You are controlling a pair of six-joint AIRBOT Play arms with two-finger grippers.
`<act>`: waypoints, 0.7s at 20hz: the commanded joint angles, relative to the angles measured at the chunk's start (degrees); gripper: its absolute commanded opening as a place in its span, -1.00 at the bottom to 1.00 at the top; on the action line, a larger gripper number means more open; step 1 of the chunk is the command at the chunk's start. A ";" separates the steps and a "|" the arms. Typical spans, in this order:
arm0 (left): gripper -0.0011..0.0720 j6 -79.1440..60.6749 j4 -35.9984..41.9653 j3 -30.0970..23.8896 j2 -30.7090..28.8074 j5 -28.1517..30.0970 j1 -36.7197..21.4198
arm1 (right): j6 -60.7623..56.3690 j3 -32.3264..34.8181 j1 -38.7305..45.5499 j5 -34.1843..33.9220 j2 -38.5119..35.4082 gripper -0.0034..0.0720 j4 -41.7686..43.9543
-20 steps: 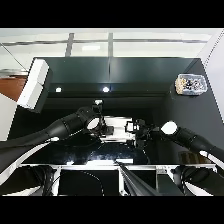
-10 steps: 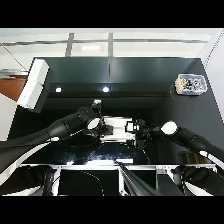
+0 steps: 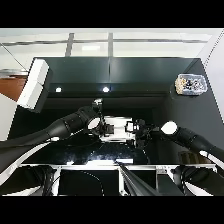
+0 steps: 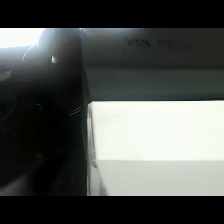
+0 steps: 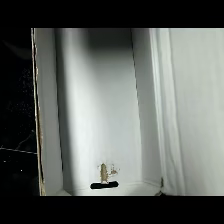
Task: Fold the box and place the chain.
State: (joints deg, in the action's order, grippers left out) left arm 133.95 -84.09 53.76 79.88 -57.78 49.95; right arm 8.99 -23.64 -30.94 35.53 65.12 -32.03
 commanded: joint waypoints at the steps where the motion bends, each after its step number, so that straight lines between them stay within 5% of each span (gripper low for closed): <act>1: 0.46 0.04 -2.25 1.42 0.02 -1.90 0.02 | 0.00 -0.02 -0.02 0.02 0.04 0.36 0.04; 7: 0.30 0.07 -2.12 1.55 1.27 -2.71 0.04 | 0.00 -0.02 -0.02 0.02 0.04 0.36 0.04; 8: 0.05 0.04 -1.92 1.55 1.44 -2.71 0.04 | 0.00 -0.02 -0.02 0.02 0.02 0.36 0.04; 10: -0.08 0.07 -1.90 1.57 1.44 -2.21 0.07 | 0.00 -0.02 -0.02 0.02 0.04 0.36 0.04; 12: -0.82 0.00 -1.90 1.57 1.44 -2.23 0.09 | 0.00 -0.02 -0.02 0.02 0.04 0.36 0.04; 14: -0.90 0.00 -1.92 1.57 1.44 -1.81 0.44 | 0.00 -0.02 -0.02 0.02 0.02 0.36 0.04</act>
State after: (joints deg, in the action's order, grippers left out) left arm 134.13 -86.02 55.29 81.23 -59.99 50.13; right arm 8.97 -23.64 -30.94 35.53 65.12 -31.97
